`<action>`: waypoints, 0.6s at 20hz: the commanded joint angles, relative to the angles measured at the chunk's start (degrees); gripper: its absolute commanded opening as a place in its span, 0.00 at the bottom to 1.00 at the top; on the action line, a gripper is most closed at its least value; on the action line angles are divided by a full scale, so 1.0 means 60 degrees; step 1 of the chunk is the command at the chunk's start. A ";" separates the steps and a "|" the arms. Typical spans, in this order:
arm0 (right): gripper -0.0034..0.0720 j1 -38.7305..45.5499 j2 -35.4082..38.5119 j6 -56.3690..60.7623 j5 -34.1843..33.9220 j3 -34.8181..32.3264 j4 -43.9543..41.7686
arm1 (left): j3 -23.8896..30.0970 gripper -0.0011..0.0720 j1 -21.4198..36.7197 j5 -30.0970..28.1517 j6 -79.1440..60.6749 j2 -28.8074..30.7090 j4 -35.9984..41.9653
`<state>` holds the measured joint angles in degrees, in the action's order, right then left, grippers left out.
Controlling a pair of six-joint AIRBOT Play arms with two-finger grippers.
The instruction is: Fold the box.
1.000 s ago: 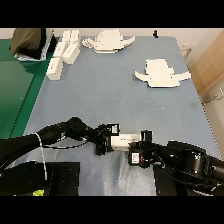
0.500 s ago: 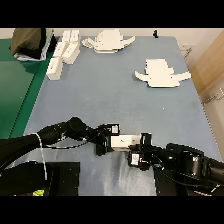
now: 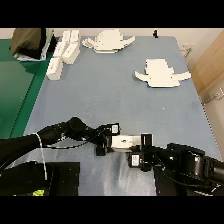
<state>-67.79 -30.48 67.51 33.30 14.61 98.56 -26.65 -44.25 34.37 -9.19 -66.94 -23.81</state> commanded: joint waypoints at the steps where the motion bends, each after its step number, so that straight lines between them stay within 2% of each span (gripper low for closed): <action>1: 0.05 0.0076 0.0783 0.0087 0.0273 0.0288 0.0772 | -0.0011 0.72 0.0007 -0.0051 -0.0058 0.0004 -0.0073; 6: 0.05 0.0076 0.1341 0.1162 0.0171 0.0313 0.0965 | -0.0011 0.72 0.0007 -0.0055 -0.0058 0.0004 -0.0073; 8: 0.05 0.0076 0.1337 0.2812 -0.0215 0.0335 0.0667 | -0.0011 0.72 0.0007 -0.0055 -0.0058 0.0004 -0.0073; 12: 0.05 0.0259 0.1031 0.7450 -0.1115 0.0339 0.0525 | -0.0011 0.72 0.0007 -0.0055 -0.0058 0.0004 -0.0073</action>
<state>-67.00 -23.38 92.38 30.02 16.58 102.19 -26.68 -44.25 33.98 -9.45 -66.92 -24.21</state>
